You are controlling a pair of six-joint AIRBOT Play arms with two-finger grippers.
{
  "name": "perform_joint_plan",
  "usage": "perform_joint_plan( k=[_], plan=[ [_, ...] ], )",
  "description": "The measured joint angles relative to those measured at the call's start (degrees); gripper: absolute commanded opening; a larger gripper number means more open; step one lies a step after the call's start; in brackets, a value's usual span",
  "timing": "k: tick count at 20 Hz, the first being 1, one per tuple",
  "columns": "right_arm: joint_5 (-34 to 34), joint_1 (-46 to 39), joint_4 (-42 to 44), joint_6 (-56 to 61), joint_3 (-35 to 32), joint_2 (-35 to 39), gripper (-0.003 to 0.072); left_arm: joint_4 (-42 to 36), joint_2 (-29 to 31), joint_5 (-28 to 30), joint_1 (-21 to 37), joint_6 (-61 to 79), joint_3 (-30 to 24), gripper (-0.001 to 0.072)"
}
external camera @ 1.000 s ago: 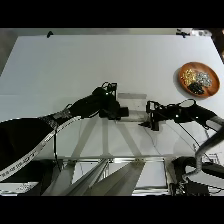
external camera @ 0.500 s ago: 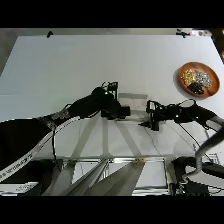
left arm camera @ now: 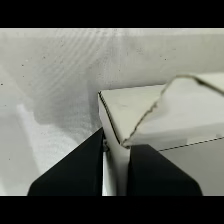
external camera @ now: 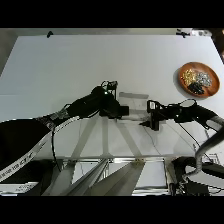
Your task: Fold the box and place the chain.
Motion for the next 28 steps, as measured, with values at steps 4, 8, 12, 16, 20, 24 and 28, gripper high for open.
perform_joint_plan(
  k=[4, 8, 12, 16, 20, 24, 28],
  plan=[
    [-0.07, 0.02, -0.11, -0.35, 0.00, 0.00, 0.0412, -0.09, -0.46, 2.27, 0.02, 0.72, 0.35, 0.0181],
    [-0.07, 0.02, 0.13, 0.04, -0.02, 0.00, 0.0412, 0.72, -0.61, 5.92, 0.37, 3.52, 2.32, 0.0229],
    [-0.07, 0.02, 0.15, 0.07, -0.02, 0.00, 0.0412, 0.63, -0.61, 10.69, 2.51, 4.72, 3.87, 0.0377],
    [-0.04, 0.02, 0.24, 0.09, 0.00, -0.02, 0.0412, -2.01, -0.63, 14.14, 5.16, 5.25, 4.31, 0.0398],
    [-0.04, 0.02, 0.17, 0.07, -0.02, -0.02, 0.0412, -4.22, -0.63, 13.97, 6.56, 6.08, 4.48, 0.0396],
    [0.00, 0.02, 0.15, 0.04, -0.02, -0.02, 0.0412, -5.14, -0.70, 12.55, 7.06, 6.71, 4.50, 0.0363],
    [0.00, 0.02, 0.13, 0.02, -0.02, -0.02, 0.0412, -5.16, -0.92, 13.27, 7.65, 7.52, 6.40, 0.0354]
  ],
)
